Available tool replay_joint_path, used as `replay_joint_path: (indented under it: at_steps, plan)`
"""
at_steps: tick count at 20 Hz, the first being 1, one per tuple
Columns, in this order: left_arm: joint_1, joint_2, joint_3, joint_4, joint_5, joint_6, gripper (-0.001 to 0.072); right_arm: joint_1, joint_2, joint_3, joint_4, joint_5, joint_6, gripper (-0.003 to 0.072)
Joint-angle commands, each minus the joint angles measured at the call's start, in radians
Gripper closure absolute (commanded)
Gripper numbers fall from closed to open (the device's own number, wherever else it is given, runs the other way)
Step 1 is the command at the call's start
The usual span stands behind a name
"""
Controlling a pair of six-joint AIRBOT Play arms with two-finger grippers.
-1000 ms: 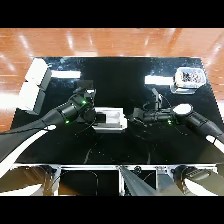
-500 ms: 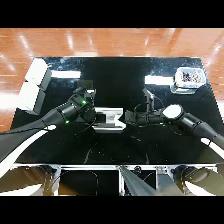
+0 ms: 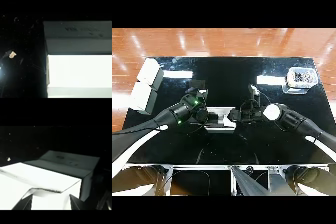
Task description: Fold the box and place the chain.
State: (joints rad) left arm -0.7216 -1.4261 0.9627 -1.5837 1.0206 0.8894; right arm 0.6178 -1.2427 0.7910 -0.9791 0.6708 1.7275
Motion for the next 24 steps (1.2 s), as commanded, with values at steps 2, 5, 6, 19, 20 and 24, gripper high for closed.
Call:
replay_joint_path:
  at_steps: [2, 5, 6, 19, 20, 24]
  plan:
    - [-0.001, 0.0, 0.0, 0.0, 0.0, 0.0, 0.0683, 0.06, -0.053, 0.088, -0.24, 0.046, 0.266, 0.0148]
    - [-0.001, 0.0, 0.0, 0.0, 0.0, 0.0, 0.0683, 0.115, -0.08, 0.134, -0.388, 0.107, 0.401, 0.0217]
    - [-0.001, 0.0, 0.0, 0.0, 0.0, 0.0, 0.0683, 0.13, -0.081, 0.14, -0.412, 0.118, 0.428, 0.0217]
    - [-0.001, 0.0, 0.0, 0.0, -0.003, 0.0, 0.0683, 0.17, -0.082, 0.141, -0.554, 0.172, 0.558, 0.0217]
    - [-0.001, 0.0, 0.0, 0.0, -0.004, 0.0, 0.0683, 0.17, -0.082, 0.141, -0.567, 0.179, 0.558, 0.0217]
    - [-0.001, 0.0, 0.0, 0.0, -0.004, 0.0, 0.0682, 0.188, -0.098, 0.146, -0.568, 0.185, 0.558, 0.0218]
